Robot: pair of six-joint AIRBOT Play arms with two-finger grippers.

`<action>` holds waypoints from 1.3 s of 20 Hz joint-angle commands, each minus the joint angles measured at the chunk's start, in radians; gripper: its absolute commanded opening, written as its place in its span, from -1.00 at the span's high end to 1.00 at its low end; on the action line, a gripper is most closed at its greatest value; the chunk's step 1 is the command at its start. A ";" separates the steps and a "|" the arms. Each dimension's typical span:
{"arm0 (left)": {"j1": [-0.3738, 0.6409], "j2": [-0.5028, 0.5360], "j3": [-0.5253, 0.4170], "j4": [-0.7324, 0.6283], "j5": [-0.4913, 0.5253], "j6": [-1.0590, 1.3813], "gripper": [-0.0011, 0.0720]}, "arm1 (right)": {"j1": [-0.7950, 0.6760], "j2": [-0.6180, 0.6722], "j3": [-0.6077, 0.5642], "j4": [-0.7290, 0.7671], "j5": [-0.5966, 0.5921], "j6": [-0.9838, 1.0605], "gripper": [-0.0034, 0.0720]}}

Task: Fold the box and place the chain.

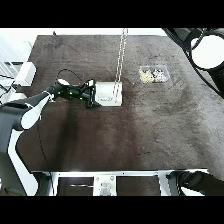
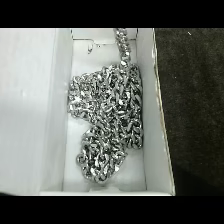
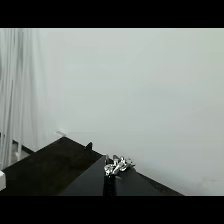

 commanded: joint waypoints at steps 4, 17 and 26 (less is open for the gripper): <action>0.000 0.000 0.000 0.001 0.000 0.000 -0.31 | -0.014 -0.017 -0.001 0.000 -0.018 -0.016 0.88; 0.000 0.000 0.000 0.000 0.000 0.000 -0.31 | -0.010 -0.117 -0.482 0.265 0.032 0.051 0.89; 0.000 0.000 0.000 0.000 0.000 0.000 -0.31 | -0.010 -0.347 -0.529 0.300 -0.016 0.051 0.85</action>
